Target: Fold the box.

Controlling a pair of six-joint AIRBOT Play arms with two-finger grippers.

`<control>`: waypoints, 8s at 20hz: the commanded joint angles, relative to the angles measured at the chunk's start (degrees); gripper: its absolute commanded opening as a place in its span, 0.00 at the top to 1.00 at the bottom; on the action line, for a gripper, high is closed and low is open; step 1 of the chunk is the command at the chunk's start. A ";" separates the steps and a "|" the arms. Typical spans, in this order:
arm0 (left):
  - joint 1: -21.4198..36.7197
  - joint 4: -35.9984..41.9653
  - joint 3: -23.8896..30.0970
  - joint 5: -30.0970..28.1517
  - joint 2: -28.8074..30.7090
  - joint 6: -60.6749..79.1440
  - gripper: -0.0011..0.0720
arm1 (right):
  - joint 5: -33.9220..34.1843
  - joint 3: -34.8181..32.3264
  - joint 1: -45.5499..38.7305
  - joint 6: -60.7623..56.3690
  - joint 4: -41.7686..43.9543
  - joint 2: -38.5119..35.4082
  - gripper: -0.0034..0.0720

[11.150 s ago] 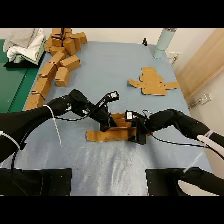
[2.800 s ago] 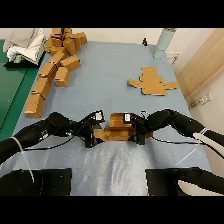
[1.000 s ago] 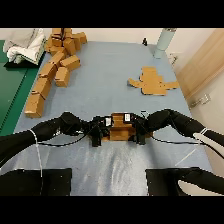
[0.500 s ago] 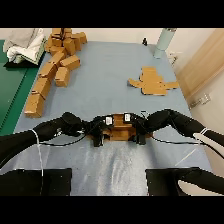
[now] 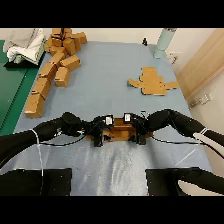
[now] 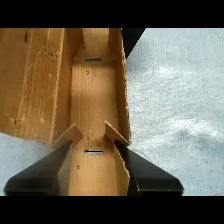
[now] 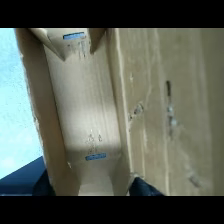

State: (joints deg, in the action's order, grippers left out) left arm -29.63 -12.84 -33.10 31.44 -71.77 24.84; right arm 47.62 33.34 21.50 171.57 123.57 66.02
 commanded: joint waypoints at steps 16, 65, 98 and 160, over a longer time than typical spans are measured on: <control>20.87 -48.50 0.46 16.13 19.89 -94.77 0.97 | -0.02 0.02 0.02 -0.02 0.07 0.00 0.28; 1.38 -17.77 -2.21 5.11 8.74 -95.65 0.39 | -0.02 0.02 0.02 -0.02 0.07 0.00 0.28; -12.15 -59.52 -18.32 7.02 -3.37 -142.40 0.08 | -0.02 0.02 0.04 -0.04 0.07 0.00 0.28; -22.36 -78.64 -37.92 30.27 -18.29 -162.75 0.11 | -0.02 0.02 0.04 -0.04 0.07 0.00 0.28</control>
State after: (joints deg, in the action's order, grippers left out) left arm -52.07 -91.33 -71.00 61.45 -90.06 -137.62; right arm 47.59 33.34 21.50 171.63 123.61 66.04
